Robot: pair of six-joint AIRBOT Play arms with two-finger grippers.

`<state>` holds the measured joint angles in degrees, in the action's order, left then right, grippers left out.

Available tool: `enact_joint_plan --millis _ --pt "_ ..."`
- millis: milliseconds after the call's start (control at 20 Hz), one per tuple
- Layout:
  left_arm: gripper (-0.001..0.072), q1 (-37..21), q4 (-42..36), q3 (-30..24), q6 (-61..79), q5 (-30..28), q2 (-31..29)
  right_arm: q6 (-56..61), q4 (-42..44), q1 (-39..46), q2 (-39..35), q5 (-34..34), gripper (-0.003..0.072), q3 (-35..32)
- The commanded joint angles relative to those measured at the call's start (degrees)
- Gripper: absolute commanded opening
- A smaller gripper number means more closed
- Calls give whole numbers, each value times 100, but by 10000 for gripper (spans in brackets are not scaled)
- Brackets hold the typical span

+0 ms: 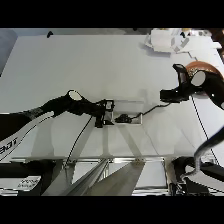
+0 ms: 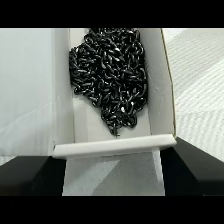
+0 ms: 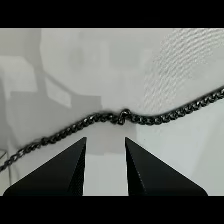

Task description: Fold the box and place the chain.

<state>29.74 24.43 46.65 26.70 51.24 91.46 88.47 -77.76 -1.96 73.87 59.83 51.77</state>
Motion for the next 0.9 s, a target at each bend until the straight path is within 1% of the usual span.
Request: enact_joint_plan --millis 0,100,400,600,650,700,750,800,850 --pt "207 0 2 -2 2 -2 0 404 -9 -2 520 -26 279 4" --pt "207 0 2 -2 2 0 0 474 -13 -2 671 -26 278 7" --pt "207 0 2 -2 2 0 0 651 -52 -2 723 -205 274 7" --pt "207 0 2 -2 2 -2 0 732 -195 0 813 -127 266 7" --pt "207 0 2 -2 2 -2 0 732 -210 -2 861 -63 254 7" --pt "207 0 2 -2 2 -2 0 730 -221 -2 909 -63 230 7" --pt "207 0 2 -2 2 0 0 723 -271 -2 938 -55 162 4" --pt "207 0 2 -2 2 -2 0 645 -304 -2 946 -52 77 7" --pt "207 0 2 -2 2 0 0 433 -302 -2 946 -46 17 7"
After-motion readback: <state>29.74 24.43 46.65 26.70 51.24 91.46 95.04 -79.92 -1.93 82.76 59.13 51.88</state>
